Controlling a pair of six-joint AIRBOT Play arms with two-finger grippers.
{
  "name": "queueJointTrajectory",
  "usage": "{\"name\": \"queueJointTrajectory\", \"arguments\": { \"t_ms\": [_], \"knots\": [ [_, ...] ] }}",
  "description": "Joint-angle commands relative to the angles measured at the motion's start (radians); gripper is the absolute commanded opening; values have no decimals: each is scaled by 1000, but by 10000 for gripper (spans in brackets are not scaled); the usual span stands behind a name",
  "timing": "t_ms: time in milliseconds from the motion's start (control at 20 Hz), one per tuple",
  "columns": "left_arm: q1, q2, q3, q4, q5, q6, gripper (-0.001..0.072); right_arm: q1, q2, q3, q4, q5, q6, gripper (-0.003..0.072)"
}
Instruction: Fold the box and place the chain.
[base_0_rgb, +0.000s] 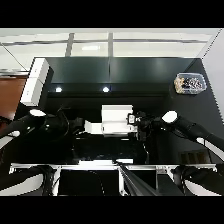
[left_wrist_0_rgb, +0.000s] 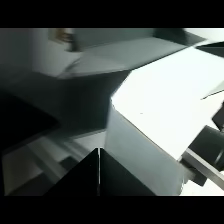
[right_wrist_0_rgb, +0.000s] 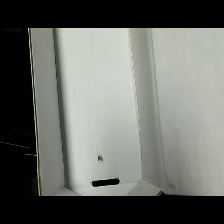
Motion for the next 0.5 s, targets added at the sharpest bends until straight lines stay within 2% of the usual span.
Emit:
{"name": "queueJointTrajectory", "arguments": {
  "t_ms": [0,100,150,250,300,450],
  "knots": [
    [-51,-39,26,-62,-3,77,24,1,0,0,0,0,0,489],
    [-50,-39,47,-64,-29,124,25,1,0,0,0,0,0,489],
    [-51,-39,64,-64,-45,150,74,1,0,0,0,0,0,489],
    [-56,-39,105,-67,-114,216,384,1,0,0,0,0,0,489],
    [-56,-39,127,-67,-142,214,697,1,0,0,0,0,0,489],
    [-69,-39,177,-26,-175,177,717,1,0,0,0,0,0,489]
  ]
}}
